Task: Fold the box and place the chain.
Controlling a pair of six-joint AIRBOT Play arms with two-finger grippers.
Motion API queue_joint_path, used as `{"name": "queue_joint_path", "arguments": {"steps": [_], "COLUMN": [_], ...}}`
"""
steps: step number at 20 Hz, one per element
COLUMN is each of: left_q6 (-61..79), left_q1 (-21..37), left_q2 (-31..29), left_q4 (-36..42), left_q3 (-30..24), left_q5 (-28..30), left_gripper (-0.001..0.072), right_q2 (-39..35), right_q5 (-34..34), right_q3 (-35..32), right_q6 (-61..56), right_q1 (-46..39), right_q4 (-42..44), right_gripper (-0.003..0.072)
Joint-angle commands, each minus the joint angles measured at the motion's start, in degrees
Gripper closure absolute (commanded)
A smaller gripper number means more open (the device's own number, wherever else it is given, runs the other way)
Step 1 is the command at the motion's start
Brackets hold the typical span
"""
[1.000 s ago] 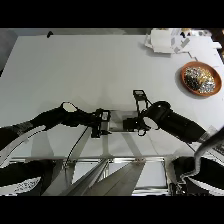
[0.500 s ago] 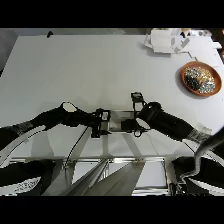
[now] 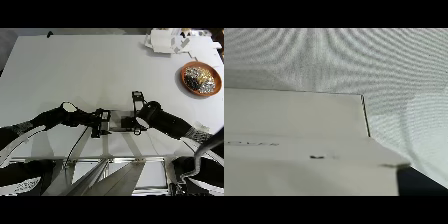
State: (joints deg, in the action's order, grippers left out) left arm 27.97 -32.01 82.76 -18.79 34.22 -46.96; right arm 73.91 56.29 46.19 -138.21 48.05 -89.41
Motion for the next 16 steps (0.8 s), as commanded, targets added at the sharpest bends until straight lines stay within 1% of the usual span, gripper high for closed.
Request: {"name": "queue_joint_path", "arguments": {"steps": [1, 4, 7, 10, 11, 13, 16], "left_q6": [0.1, 0.1, 0.1, 0.1, 0.1, 0.1, 0.1], "left_q1": [0.0, 0.0, 0.0, 0.0, 0.0, 0.0, 0.0], "left_q2": [0.0, 0.0, 0.0, 0.0, 0.0, 0.0, 0.0], "left_q4": [-0.1, -0.1, -0.1, -0.1, -0.1, -0.1, -0.1], "left_q3": [0.0, 0.0, 0.0, 0.0, 0.0, 0.0, 0.0], "left_q5": [0.0, 0.0, 0.0, 0.0, 0.0, 0.0, 0.0], "left_gripper": [0.056, 0.056, 0.056, 0.056, 0.056, 0.056, 0.056], "right_q2": [0.0, 0.0, 0.0, 0.0, 0.0, 0.0, 0.0], "right_q5": [-2.1, -3.3, -1.6, -1.9, -1.9, -1.9, -1.9], "right_q3": [-1.5, -2.7, -2.7, -2.8, -2.8, -3.0, -3.5], "right_q6": [0.2, 0.5, 2.6, 4.8, 5.5, 7.2, 7.6], "right_q1": [-0.3, -0.3, -1.7, -2.1, -2.1, -2.1, -2.1], "right_q4": [0.8, 1.4, 2.9, 3.5, 3.7, 4.2, 4.3], "right_gripper": [0.0281, 0.0281, 0.0299, 0.043, 0.0514, 0.0657, 0.066]}}
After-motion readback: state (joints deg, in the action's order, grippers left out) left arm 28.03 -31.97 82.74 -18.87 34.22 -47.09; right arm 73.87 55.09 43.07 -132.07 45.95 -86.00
